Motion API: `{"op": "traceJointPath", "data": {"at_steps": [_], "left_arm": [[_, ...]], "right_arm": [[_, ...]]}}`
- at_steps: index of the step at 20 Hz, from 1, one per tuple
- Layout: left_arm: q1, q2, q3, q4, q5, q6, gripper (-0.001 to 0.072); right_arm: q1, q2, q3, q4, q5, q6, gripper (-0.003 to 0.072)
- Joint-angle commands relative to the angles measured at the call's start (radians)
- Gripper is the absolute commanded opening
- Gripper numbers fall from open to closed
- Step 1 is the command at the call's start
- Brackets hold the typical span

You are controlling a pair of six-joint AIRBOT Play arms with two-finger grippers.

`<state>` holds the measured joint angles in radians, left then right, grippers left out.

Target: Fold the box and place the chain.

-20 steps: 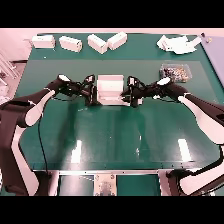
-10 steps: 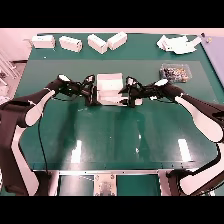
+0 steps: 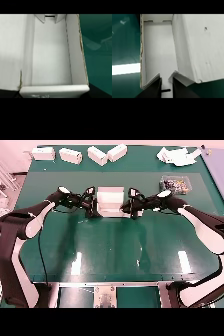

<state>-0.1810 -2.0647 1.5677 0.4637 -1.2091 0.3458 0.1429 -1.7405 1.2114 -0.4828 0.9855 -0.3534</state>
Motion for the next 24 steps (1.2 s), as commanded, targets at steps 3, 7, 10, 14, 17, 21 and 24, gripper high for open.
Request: {"op": "traceJointPath", "data": {"at_steps": [3,7,10,14,17,21,24], "left_arm": [[0.001,0.0,0.001,0.002,-0.003,0.003,0.0378],[0.001,0.0,0.001,0.002,-0.003,0.003,0.0378],[0.001,0.0,0.001,0.0,-0.003,0.003,0.0378],[0.001,0.0,0.001,0.0,-0.003,0.003,0.0378],[0.001,0.0,0.001,0.0,-0.003,0.003,0.0378],[0.001,0.0,0.001,0.0,-0.003,0.003,0.0378],[0.001,0.0,0.001,0.0,-0.003,0.003,0.0378]], "right_arm": [[-0.072,0.11,0.001,-0.038,0.09,0.236,0.0112],[-0.144,0.208,0.001,-0.062,0.09,0.57,0.0016],[-0.222,0.219,-0.006,-0.137,0.089,0.96,0.0015],[-0.306,0.215,-0.083,-0.147,0.085,1.173,0.0012],[-0.341,0.18,-0.122,-0.151,0.085,1.245,0.0011],[-0.357,0.133,-0.122,-0.166,0.069,1.278,0.0011],[-0.341,0.079,-0.122,-0.164,0.07,1.295,0.0011]]}}
